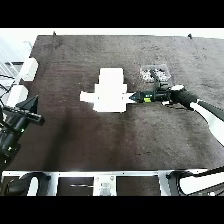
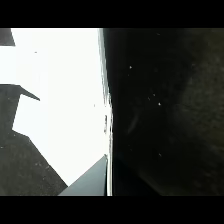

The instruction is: Fold the box and place the chain.

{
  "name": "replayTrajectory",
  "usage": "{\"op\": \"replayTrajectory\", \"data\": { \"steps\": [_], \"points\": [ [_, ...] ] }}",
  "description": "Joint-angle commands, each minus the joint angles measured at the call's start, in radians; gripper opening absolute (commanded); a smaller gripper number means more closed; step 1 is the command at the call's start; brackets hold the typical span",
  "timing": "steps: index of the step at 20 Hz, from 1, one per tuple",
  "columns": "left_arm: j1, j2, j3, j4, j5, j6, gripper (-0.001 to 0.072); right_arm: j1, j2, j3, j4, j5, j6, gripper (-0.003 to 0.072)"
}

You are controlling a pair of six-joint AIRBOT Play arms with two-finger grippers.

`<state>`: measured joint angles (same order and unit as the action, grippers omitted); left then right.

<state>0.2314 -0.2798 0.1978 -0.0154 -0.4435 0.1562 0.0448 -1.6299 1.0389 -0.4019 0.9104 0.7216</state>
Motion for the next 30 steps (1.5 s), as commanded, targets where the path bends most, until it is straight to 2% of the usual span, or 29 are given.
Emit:
{"op": "replayTrajectory", "data": {
  "steps": [1, 2, 3, 4, 5, 6, 7, 9, 11, 15, 19, 24, 27, 30],
  "points": [
    [0.0, -0.001, 0.001, 0.002, -0.018, 0.002, 0.0087, 0.017, -0.02, 0.014, 0.003, -0.015, -0.024, 0.0003],
    [0.0, -0.001, 0.001, 0.015, -0.047, 0.002, 0.0561, 0.017, -0.024, 0.014, 0.003, -0.016, -0.027, 0.0003],
    [0.0, -0.001, 0.0, 0.018, -0.089, -0.018, 0.0691, 0.017, -0.027, 0.014, 0.002, -0.018, -0.033, 0.0003],
    [0.0, -0.001, 0.001, 0.037, -0.148, -0.026, 0.0691, 0.017, -0.027, 0.011, 0.002, -0.018, -0.051, 0.0003],
    [0.0, -0.003, 0.002, 0.038, -0.171, -0.05, 0.0653, 0.017, -0.027, 0.011, 0.003, -0.017, -0.053, 0.0003],
    [0.0, -0.007, 0.006, 0.04, -0.159, -0.089, 0.06, 0.018, -0.025, 0.011, 0.003, -0.018, -0.054, 0.0003],
    [0.0, -0.026, 0.016, 0.04, -0.137, -0.119, 0.0601, 0.018, -0.025, 0.011, 0.003, -0.021, -0.058, 0.0003],
    [0.0, -0.146, 0.072, 0.043, -0.15, -0.133, 0.06, 0.019, -0.025, 0.011, 0.01, -0.021, -0.073, 0.0003],
    [0.0, -0.353, 0.179, 0.048, -0.239, -0.135, 0.06, 0.018, -0.026, 0.011, 0.017, -0.03, -0.073, 0.0003],
    [0.0, -0.81, 0.482, 0.121, -0.48, -0.268, 0.06, 0.023, -0.026, 0.011, 0.025, -0.045, -0.108, 0.0003],
    [-0.008, -1.163, 0.823, 0.244, -0.731, -0.443, 0.06, 0.046, -0.029, 0.01, 0.029, -0.077, -0.137, 0.0003],
    [-0.162, -1.414, 1.252, 0.569, -0.753, -0.722, 0.06, 0.053, -0.031, 0.007, 0.055, -0.097, -0.158, 0.0003],
    [-0.227, -1.577, 1.497, 0.604, -0.821, -0.839, 0.06, 0.054, -0.031, 0.006, 0.054, -0.099, -0.158, 0.0004],
    [-0.283, -1.722, 1.685, 0.664, -0.89, -0.919, 0.06, 0.053, -0.031, 0.006, 0.054, -0.099, -0.159, 0.0005]
  ]
}}
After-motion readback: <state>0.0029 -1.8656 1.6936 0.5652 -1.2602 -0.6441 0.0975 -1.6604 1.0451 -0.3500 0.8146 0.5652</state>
